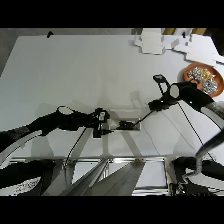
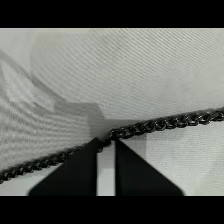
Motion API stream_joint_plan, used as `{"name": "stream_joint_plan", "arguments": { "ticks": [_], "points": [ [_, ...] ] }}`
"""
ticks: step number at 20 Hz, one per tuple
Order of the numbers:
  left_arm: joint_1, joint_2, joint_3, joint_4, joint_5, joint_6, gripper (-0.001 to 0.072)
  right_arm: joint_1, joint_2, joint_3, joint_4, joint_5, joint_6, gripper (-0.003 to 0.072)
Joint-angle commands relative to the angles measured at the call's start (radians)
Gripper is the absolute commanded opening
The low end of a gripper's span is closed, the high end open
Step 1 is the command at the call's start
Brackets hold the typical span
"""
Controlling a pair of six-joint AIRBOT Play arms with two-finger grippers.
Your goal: Fold the box and place the chain.
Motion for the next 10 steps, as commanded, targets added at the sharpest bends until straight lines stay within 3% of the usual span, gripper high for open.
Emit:
{"name": "stream_joint_plan", "arguments": {
  "ticks": [1,10],
  "points": [
    [0.0,0.0,0.001,0.0,0.0,0.0,0.0097,0.0,0.005,-0.005,0.006,0.015,0.0,0.0015],
    [0.0,0.0,0.001,0.0,0.0,0.0,0.0097,0.0,0.369,-0.005,0.014,0.086,-0.008,0.0014]
  ]
}}
